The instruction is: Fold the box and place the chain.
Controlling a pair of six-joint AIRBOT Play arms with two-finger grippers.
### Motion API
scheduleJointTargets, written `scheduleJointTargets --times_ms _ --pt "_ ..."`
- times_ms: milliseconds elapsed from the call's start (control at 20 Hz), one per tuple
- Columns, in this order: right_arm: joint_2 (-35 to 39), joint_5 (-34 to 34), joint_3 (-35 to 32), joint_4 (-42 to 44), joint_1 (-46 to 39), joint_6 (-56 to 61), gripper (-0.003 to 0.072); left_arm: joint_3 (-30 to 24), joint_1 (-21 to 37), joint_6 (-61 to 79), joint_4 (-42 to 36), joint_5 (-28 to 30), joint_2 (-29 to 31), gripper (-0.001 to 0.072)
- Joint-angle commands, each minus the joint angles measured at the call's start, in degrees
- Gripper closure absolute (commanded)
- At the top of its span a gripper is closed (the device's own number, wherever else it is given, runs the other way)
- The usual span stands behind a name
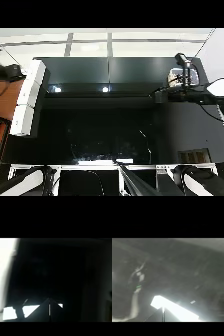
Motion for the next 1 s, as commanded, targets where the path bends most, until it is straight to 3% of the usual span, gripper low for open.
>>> scheduleJointTargets --times_ms 0,100,150,250,450,950 --pt "-2.14 -13.35 -0.76 -11.56 5.84 0.04 0.0671 -10.99 -12.11 5.16 -5.77 10.36 6.95 0.0687" --pt "-3.58 -19.02 -3.58 -12.59 5.51 1.33 0.0671 -23.04 -18.91 5.27 -2.19 21.49 10.69 0.0687" --pt "-3.91 -20.48 -5.25 -12.79 4.92 2.89 0.0671 -26.73 -20.76 5.29 -2.58 22.84 11.78 0.0687" --pt "-3.96 -16.94 -6.82 -12.63 4.15 3.96 0.0670 -30.73 -23.08 5.42 -2.56 23.17 13.57 0.0687" --pt "-3.96 -9.60 -6.82 -12.72 4.09 4.07 0.0670 -30.69 -23.08 5.57 -2.64 21.86 14.69 0.0685" --pt "-3.96 -9.75 -6.82 -12.70 4.09 4.07 0.0670 -30.71 -23.08 5.57 -2.62 21.68 14.69 0.0685"
